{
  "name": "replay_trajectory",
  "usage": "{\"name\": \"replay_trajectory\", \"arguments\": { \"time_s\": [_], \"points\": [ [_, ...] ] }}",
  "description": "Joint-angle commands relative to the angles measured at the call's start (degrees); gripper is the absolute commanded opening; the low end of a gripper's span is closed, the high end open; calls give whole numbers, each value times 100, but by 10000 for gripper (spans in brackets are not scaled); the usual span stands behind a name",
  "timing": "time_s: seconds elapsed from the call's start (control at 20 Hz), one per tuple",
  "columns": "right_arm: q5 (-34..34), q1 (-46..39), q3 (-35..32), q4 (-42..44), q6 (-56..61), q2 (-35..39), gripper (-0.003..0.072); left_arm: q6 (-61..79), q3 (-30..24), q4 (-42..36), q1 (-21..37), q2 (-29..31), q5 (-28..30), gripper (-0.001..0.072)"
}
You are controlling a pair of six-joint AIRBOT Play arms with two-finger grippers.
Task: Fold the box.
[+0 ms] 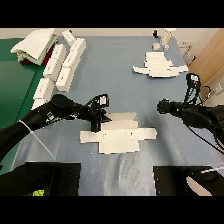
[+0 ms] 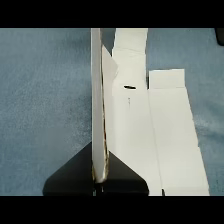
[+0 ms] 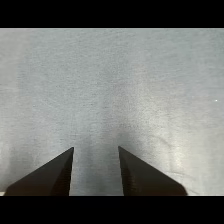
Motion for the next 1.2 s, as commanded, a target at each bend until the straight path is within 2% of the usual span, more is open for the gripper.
{"name": "replay_trajectory", "arguments": {
  "time_s": [0.0,0.2,0.3,0.45,0.55,0.8,1.05,1.15],
  "points": [
    [44,-2,4,-4,0,-4,444,22,37,-282,11,-164,-17,14],
    [225,-2,4,-22,0,-92,444,1084,28,-343,7,-219,136,11],
    [236,-2,4,-20,0,-221,443,1434,-85,-911,-4,-157,7,10],
    [262,-2,4,4,0,-402,444,2815,-612,-2124,-24,107,-33,10],
    [299,-2,4,4,0,-468,444,3604,-973,-2398,-26,232,46,9],
    [435,-2,4,2,0,-470,444,3521,-1147,-2135,-310,236,1178,11],
    [492,-2,4,0,-2,-470,444,3136,-1152,-1958,-831,234,1690,11],
    [490,-2,4,0,0,-470,444,3086,-1152,-1961,-852,236,1668,12]
  ]
}}
